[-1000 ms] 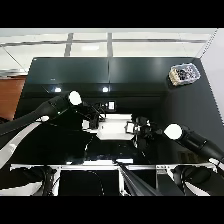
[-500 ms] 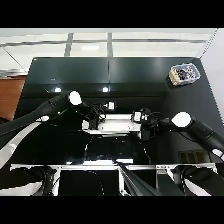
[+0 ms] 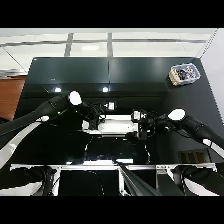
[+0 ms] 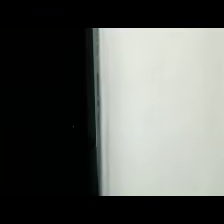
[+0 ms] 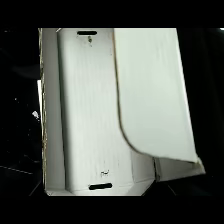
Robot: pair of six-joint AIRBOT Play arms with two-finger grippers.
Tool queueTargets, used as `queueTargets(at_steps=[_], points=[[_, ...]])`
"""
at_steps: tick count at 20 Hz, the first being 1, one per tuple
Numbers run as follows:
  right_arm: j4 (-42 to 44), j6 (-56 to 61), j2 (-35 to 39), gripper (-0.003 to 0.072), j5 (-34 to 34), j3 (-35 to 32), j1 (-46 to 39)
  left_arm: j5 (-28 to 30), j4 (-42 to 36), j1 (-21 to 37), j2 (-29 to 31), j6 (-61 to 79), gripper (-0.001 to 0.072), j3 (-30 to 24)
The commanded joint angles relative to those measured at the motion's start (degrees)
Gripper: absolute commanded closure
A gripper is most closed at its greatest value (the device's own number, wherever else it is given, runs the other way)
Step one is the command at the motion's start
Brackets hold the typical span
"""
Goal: Fold the box and place the chain.
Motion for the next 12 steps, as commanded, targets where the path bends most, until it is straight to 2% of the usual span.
queueTargets(at_steps=[1,12], points=[[1.7,-2.5,-2.6,-0.0019,0.8,0.1,0.2,-0.3,0.0,0.0,0.0,0.0,0.0682,0.1],[-12.1,12.0,-5.8,-0.0019,-2.6,2.6,3.0,-1.6,0.0,0.0,0.0,0.0,0.0682,0.1]])
